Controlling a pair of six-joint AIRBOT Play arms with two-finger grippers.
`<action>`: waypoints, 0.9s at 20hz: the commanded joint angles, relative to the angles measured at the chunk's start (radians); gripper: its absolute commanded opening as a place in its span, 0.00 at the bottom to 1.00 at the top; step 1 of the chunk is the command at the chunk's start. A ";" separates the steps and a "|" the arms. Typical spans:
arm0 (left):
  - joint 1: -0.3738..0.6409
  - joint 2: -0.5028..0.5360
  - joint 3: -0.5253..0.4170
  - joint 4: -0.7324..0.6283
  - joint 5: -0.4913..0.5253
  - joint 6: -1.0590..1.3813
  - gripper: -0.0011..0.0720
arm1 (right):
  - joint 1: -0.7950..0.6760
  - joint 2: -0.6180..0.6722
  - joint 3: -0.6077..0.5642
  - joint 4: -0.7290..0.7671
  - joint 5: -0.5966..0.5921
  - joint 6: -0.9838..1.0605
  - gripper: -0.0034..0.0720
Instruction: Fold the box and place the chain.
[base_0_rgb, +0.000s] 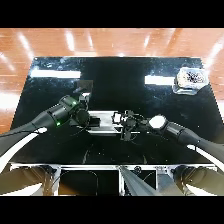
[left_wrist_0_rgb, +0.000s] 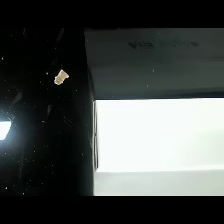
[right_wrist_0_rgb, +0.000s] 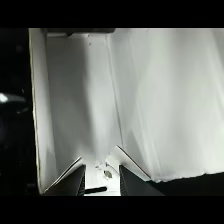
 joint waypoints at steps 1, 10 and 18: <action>-0.001 0.000 0.000 -0.002 0.002 0.001 0.05 | 0.010 -0.021 0.003 0.079 -0.006 -0.043 0.39; -0.001 0.000 0.000 -0.015 0.001 0.002 0.05 | 0.028 -0.055 0.039 0.099 -0.001 -0.049 0.39; -0.001 0.000 0.000 -0.015 0.002 0.002 0.05 | 0.028 -0.055 0.039 0.099 -0.001 -0.049 0.40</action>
